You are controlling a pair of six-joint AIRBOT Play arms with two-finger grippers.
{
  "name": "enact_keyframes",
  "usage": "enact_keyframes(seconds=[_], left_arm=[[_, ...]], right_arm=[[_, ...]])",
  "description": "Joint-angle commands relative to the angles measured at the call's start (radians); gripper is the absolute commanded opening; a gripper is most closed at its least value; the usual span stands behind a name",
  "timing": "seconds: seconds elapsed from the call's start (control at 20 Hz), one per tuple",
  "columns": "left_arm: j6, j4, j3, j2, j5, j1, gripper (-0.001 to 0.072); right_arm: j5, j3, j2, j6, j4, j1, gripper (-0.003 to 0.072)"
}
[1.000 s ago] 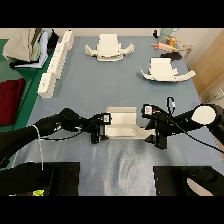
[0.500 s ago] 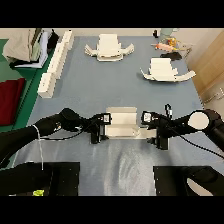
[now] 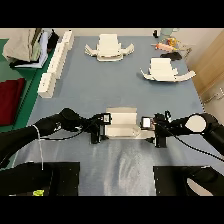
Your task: Fold the box.
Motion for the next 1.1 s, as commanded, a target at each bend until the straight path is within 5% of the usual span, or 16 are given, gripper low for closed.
enact_keyframes(seconds=[0.0,0.35,0.5,0.6,0.85,0.9,0.95,1.05], left_arm=[[0.0,0.0,0.0,0.0,0.0,0.0,0.0475],[0.0,0.0,0.0,0.0,0.0,0.0,0.0475],[0.0,0.0,0.0,0.0,0.0,0.0,0.0475],[0.0,0.0,0.0,0.0,0.0,0.0,0.0475],[0.0,0.0,0.0,0.0,0.0,0.0,0.0475],[0.0,0.0,0.0,0.0,0.0,0.0,0.0475],[0.0,0.0,0.0,0.0,0.0,0.0,0.0475],[0.0,0.0,0.0,0.0,0.0,0.0,0.0475]], right_arm=[[-0.034,-0.004,0.001,-0.028,0.03,0.0,0.0591],[-0.113,-0.004,-0.114,-0.179,0.212,0.002,0.0574],[-0.145,-0.003,-0.161,-0.225,0.266,0.002,0.0319],[-0.143,-0.003,-0.178,-0.227,0.315,0.002,0.0228],[-0.185,-0.003,-0.186,-0.236,0.342,0.041,0.0211],[-0.197,-0.003,-0.194,-0.235,0.343,0.051,0.0216],[-0.208,-0.003,-0.207,-0.235,0.346,0.059,0.0306],[-0.233,-0.003,-0.235,-0.235,0.352,0.071,0.062]])
